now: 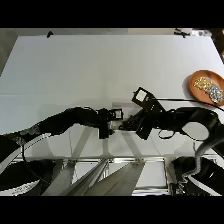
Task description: Fold the box and place the chain.
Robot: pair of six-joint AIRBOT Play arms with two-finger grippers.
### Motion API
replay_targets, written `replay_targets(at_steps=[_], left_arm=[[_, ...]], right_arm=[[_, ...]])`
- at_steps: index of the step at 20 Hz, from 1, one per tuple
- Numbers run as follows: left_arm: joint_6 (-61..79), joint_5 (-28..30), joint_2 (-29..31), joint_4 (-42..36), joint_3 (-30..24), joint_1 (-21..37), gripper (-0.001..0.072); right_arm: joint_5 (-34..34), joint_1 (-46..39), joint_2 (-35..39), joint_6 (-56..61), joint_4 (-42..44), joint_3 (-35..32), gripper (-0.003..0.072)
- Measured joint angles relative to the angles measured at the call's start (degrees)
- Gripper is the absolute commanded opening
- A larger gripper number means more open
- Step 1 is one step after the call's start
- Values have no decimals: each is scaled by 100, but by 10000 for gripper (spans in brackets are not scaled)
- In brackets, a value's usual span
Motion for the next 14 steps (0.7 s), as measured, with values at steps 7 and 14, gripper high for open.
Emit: replay_targets(at_steps=[7,14], left_arm=[[0,0,0,-2,0,-2,138],[0,0,0,-2,0,0,138]], right_arm=[[68,0,-1021,407,-42,-11,100],[61,0,-1287,562,-48,-2,242]])
